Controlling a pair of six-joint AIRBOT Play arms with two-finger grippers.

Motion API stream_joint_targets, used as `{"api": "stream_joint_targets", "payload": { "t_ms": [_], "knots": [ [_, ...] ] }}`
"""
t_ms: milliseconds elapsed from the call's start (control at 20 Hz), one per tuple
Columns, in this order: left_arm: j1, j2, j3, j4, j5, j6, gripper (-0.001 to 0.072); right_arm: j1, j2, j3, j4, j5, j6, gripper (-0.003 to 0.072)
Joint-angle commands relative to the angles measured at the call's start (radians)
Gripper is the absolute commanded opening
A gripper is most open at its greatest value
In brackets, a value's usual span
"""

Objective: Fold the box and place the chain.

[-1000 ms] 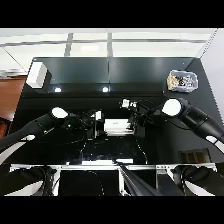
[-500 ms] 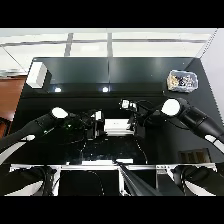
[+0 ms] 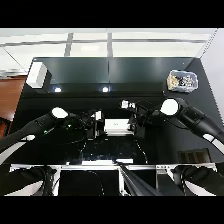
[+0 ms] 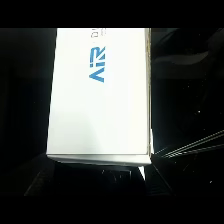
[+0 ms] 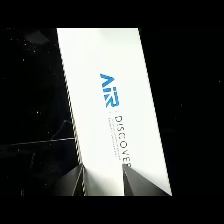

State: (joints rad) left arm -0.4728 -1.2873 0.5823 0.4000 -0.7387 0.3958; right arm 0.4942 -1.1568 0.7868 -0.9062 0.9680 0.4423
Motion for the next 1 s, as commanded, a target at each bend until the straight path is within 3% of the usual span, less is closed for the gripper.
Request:
{"api": "stream_joint_targets", "payload": {
  "t_ms": [0,100,200,300,500,950],
  "knots": [
    [0.0,-0.001,0.0,0.0,0.0,0.0,0.0333,-0.002,0.027,0.029,0.087,-0.004,0.048,0.0274],
    [0.0,-0.001,0.0,0.0,0.0,0.0,0.0332,-0.009,0.054,0.055,0.097,-0.005,0.262,0.0256],
    [0.0,-0.001,0.0,0.0,0.0,0.0,0.0332,-0.037,0.056,0.052,0.13,0.026,0.613,0.0006],
    [0.0,-0.001,0.0,0.0,0.0,0.0,0.0333,-0.06,0.04,0.027,0.224,0.127,0.724,0.0004],
    [0.0,-0.001,0.0,0.0,0.0,0.0,0.0332,-0.088,0.003,-0.063,0.428,0.092,0.701,0.0004],
    [0.0,-0.001,0.0,0.003,-0.002,0.0,0.0333,-0.165,-0.095,-0.072,0.433,0.08,0.683,0.0004]
  ]
}}
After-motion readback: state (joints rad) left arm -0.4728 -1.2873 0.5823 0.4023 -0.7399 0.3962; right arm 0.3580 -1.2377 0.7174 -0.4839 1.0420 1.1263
